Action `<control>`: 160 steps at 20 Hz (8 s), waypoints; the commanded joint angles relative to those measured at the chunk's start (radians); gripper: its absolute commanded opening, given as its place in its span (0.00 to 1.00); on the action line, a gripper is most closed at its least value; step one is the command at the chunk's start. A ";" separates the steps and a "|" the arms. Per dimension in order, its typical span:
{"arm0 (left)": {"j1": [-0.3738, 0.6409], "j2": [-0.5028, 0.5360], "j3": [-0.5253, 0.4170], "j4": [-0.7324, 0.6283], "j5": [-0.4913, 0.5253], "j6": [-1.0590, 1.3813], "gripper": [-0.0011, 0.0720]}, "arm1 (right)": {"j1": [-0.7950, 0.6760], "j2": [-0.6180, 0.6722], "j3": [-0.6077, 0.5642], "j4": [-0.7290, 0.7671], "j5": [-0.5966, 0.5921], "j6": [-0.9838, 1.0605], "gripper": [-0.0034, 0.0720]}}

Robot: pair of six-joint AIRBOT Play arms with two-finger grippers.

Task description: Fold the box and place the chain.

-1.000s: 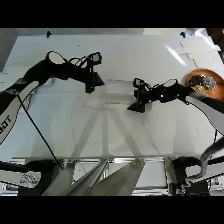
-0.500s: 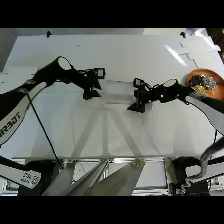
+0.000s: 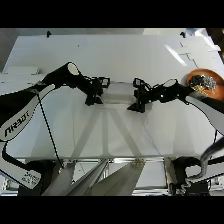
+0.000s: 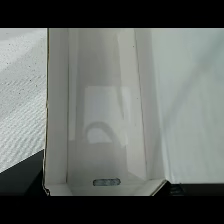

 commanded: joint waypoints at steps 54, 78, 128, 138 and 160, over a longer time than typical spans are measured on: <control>0.234 0.313 -0.258 0.277 0.199 -1.340 0.02 | 0.001 0.001 0.000 0.000 0.000 0.000 0.70; 0.114 0.186 -0.259 -0.045 0.078 -1.167 0.02 | 0.001 0.001 0.000 0.000 0.000 0.000 0.70; 0.050 0.147 -0.259 -0.402 0.206 -0.964 0.64 | 0.001 0.001 0.000 0.000 0.000 0.000 0.70; 0.005 0.147 -0.259 -0.335 0.214 -0.943 0.80 | 0.001 0.001 0.000 0.001 0.000 0.000 0.70; 0.005 0.220 -0.258 -0.147 0.319 -1.075 0.78 | 0.001 0.001 0.000 0.000 0.000 0.000 0.70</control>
